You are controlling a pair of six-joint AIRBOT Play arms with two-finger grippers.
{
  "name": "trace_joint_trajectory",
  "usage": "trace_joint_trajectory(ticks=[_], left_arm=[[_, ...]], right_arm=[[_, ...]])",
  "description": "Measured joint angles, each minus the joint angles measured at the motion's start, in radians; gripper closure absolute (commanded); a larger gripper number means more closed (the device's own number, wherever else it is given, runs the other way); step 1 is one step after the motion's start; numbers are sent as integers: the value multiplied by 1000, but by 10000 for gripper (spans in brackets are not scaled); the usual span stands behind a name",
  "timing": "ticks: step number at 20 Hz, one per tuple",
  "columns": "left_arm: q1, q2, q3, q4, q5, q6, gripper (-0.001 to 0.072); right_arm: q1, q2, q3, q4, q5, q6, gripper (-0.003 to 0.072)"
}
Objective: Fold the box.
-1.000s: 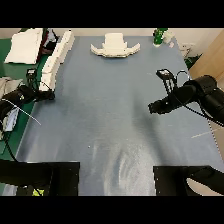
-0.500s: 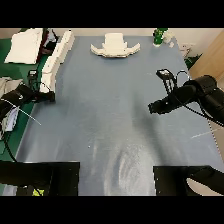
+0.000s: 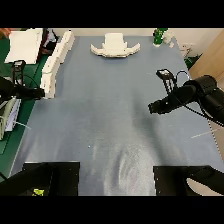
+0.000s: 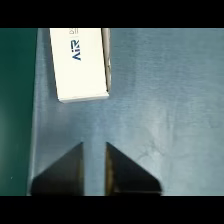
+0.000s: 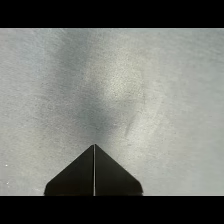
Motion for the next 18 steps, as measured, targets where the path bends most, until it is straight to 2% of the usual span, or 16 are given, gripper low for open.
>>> trace_joint_trajectory(ticks=[3,6,12,18], left_arm=[[-65,67,7,-22,-102,-24,697],[-217,77,47,-32,-163,-44,697],[-523,-39,171,-40,-216,-149,697],[-664,-135,201,-40,-208,-192,697]], right_arm=[[0,0,0,0,0,0,682],[0,0,0,0,0,0,682],[0,0,0,0,0,0,682],[0,0,0,0,0,0,682]])
